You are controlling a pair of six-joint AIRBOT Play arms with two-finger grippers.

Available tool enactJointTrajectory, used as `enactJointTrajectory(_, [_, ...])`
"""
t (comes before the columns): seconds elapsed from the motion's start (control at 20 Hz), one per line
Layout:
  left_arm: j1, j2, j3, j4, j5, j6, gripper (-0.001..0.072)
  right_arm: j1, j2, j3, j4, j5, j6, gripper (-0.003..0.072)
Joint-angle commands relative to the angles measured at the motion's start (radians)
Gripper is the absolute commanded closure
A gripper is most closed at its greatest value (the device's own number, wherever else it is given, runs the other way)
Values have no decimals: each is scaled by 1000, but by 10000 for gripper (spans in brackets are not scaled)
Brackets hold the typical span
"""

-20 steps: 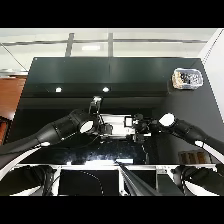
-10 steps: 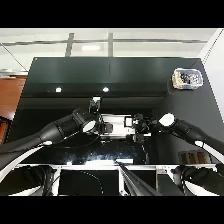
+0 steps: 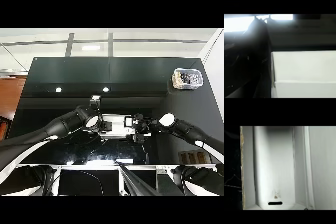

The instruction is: Fold the box and place the chain.

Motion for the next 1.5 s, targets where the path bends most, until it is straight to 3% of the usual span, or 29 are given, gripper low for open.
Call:
enactJointTrajectory(0.0, [0,-28,33,0,-22,-2,364,0,-1,0,0,0,0,219])
enactJointTrajectory(0.05, [0,-29,33,0,-27,-2,373,0,-1,0,0,0,0,219])
enactJointTrajectory(0.1, [0,-31,33,0,-40,-2,433,0,-1,0,0,0,0,219])
enactJointTrajectory(0.75, [0,-49,37,0,-13,-8,439,0,-1,0,0,0,0,220])
enactJointTrajectory(0.95, [0,-49,37,0,-13,-8,664,0,-1,0,0,0,0,220])
enactJointTrajectory(1.0, [0,-49,37,0,-11,-8,676,0,-1,0,0,0,0,220])
enactJointTrajectory(1.4, [0,-49,37,-1,-16,-8,667,0,-1,0,3,0,0,219])
enactJointTrajectory(1.45, [0,-49,37,-3,-16,-8,561,0,-1,0,3,0,0,219])
